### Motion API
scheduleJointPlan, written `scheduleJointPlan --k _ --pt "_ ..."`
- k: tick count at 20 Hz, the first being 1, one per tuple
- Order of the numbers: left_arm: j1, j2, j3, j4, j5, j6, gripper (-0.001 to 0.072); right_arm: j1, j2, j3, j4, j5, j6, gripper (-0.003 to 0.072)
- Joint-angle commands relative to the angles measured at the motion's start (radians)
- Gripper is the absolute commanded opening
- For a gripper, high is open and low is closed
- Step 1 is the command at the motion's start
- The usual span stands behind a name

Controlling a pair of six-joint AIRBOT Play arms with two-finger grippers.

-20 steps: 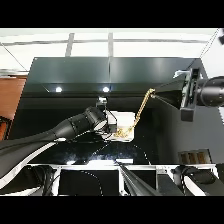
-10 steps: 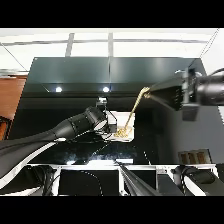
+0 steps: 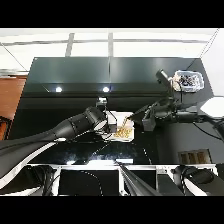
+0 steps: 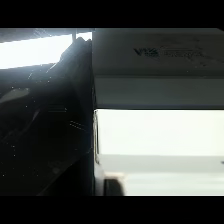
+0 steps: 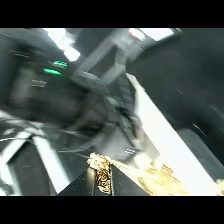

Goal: Fold the box and place the chain.

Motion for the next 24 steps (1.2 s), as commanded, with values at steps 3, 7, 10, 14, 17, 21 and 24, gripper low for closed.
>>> scheduleJointPlan --k 3,7,10,14,17,21,24 --pt "0.000 0.000 0.000 0.000 -0.001 0.000 0.0030 0.016 -0.015 -0.048 -0.052 -0.066 0.073 0.0034" --pt "0.000 0.000 0.000 0.000 -0.001 0.000 0.0030 -0.023 -0.015 -0.047 -0.164 -0.061 0.072 0.0565" --pt "0.000 0.000 0.000 0.000 -0.001 0.000 0.0030 -0.069 -0.015 -0.079 -0.392 -0.020 0.077 0.0564" --pt "0.000 0.000 0.000 0.000 -0.001 0.000 0.0030 -0.065 -0.016 -0.248 -0.395 -0.154 -0.225 0.0567" --pt "0.000 0.000 0.000 0.000 -0.001 0.000 0.0030 -0.031 -0.018 -0.335 -0.354 -0.262 -0.606 0.0565" --pt "0.000 0.000 0.000 0.000 -0.001 0.000 0.0030 -0.006 -0.108 -0.338 -0.167 -0.299 -0.934 0.0564" --pt "0.000 0.000 0.000 0.000 -0.001 0.000 0.0030 -0.006 -0.171 -0.319 -0.092 -0.300 -1.028 0.0544"
